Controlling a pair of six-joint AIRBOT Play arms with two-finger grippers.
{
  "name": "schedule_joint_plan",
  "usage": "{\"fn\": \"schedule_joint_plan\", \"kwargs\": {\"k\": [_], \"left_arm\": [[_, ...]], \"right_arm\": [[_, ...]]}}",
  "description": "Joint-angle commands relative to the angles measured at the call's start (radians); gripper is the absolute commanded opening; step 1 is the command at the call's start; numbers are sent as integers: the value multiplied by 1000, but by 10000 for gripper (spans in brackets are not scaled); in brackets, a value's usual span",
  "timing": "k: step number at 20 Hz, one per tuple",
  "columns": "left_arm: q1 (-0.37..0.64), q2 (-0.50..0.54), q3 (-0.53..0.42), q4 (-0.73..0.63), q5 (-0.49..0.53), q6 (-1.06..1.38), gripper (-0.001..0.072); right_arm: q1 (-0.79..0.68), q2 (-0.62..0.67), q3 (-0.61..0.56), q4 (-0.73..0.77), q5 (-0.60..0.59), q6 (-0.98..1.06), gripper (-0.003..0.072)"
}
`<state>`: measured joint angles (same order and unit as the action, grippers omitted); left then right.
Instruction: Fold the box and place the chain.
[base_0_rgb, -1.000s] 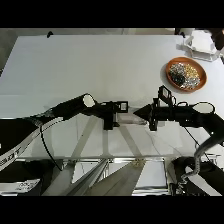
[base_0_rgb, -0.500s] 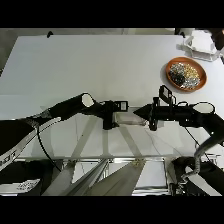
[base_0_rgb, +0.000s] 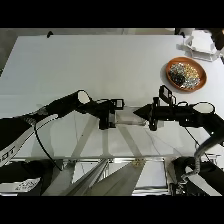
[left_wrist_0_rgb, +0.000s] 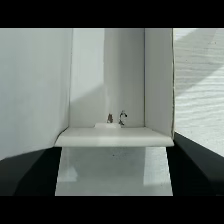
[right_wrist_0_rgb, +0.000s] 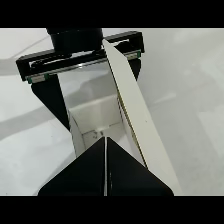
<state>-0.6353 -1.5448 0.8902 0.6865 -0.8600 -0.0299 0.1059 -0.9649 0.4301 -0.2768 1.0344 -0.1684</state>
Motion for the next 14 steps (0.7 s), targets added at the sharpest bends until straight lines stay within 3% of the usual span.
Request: {"fn": "schedule_joint_plan", "kwargs": {"k": [1, 7, 13, 14], "left_arm": [[-2, -7, 1, -2, 2, 14, 691], [-21, -12, 1, -84, 56, 76, 694], [-21, -58, 1, -87, 27, 73, 688], [-21, -65, 1, -87, 23, 71, 653]], "right_arm": [[0, 1, 1, 0, -1, 1, 13], [0, 1, 1, 0, -2, 1, 13], [0, 1, 1, 0, -2, 1, 13], [0, 1, 1, 0, -2, 1, 13]]}}
